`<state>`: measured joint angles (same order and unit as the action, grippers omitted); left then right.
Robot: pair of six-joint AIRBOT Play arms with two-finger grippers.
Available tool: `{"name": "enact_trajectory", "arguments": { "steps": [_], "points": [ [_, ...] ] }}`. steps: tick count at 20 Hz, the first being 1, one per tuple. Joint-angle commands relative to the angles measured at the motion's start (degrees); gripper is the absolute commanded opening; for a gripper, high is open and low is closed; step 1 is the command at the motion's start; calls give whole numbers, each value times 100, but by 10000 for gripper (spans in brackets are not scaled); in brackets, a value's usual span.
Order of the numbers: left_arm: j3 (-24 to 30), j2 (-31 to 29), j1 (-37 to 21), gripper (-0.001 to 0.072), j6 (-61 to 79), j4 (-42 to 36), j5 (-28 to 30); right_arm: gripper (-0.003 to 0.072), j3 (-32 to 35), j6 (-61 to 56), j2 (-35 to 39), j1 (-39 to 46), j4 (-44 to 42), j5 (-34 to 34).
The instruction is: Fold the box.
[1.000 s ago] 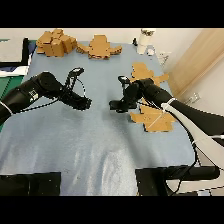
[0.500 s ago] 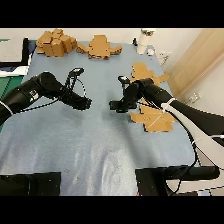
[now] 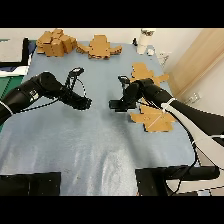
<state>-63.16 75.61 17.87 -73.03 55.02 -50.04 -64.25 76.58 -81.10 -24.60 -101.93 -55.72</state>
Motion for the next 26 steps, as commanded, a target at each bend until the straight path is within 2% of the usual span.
{"name": "enact_trajectory", "arguments": {
  "steps": [1,3,4,5,6,7,9,11,12,13,14,19,21,26],
  "points": [
    [2,4,-4,12,-2,-2,234,4,-31,2,0,7,-116,286],
    [2,4,-2,12,-9,-72,345,13,-321,98,26,186,146,-28],
    [2,4,-2,12,-9,-107,341,137,-544,109,72,369,345,-385],
    [2,4,-2,12,-9,-127,317,315,-820,107,131,636,601,-918],
    [2,4,0,12,-9,-125,258,416,-1073,109,170,942,901,-1482],
    [2,7,-2,12,-9,-125,166,441,-1283,111,190,1316,1351,-2063],
    [2,4,-2,12,-7,-144,-2,442,-1351,243,240,2105,2188,-2614],
    [2,4,-2,14,13,-273,-103,442,-1285,509,238,2951,2317,-2741],
    [2,4,0,85,13,-341,-118,442,-1222,691,236,3333,2282,-2732],
    [2,4,0,393,-4,-448,-118,441,-1143,857,236,3711,2234,-2708],
    [2,4,0,516,-7,-590,-103,442,-1067,1075,234,4033,2138,-2599],
    [2,4,2,518,-7,-1193,-111,442,-1008,2105,-144,5283,1725,-2297],
    [2,4,0,518,17,-1307,-70,532,-1008,2474,-391,5639,1502,-2326],
    [2,4,0,517,13,-1440,-68,532,-1010,3226,-977,6378,452,-2140]
  ]
}}
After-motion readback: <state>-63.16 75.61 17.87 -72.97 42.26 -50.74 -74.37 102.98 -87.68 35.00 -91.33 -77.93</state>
